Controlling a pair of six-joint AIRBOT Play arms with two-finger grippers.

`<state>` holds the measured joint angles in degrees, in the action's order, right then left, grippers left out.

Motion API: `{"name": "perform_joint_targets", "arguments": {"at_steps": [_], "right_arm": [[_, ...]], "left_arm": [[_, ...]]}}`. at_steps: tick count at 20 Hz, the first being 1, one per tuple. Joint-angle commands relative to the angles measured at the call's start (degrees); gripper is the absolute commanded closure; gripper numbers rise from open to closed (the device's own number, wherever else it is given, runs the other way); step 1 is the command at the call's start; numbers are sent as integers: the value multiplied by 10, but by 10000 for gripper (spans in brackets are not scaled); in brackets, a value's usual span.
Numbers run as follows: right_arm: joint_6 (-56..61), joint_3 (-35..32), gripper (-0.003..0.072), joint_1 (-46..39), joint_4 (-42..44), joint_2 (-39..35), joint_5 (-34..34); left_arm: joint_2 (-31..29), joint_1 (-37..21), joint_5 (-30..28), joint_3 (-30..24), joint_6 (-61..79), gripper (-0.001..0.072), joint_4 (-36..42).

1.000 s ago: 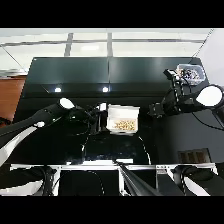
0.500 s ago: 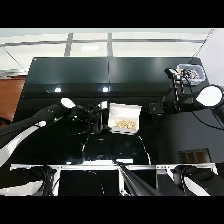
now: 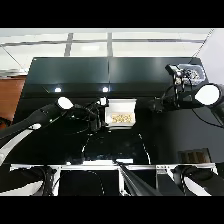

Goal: Fold the box and place the chain.

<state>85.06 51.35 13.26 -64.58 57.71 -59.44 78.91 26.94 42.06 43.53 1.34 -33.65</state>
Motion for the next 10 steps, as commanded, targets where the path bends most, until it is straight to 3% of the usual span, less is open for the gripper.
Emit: {"name": "perform_joint_targets", "arguments": {"at_steps": [1,2,3,4,5,10], "right_arm": [[0,19,480,0,-4,32,20],[0,19,479,0,-3,45,29],[0,19,420,0,2,61,44],[-8,19,185,0,11,76,59],[-47,19,119,0,29,91,75],[-272,33,120,0,44,108,140]], "left_arm": [[-4,4,-38,-12,-43,366,-27],[-3,5,-44,-13,-42,355,-36],[-3,6,-46,-13,-41,356,-44],[-3,6,-46,-13,-40,355,-48],[-3,6,-45,-13,-39,355,-48],[-3,8,1,-12,14,357,-47]]}}
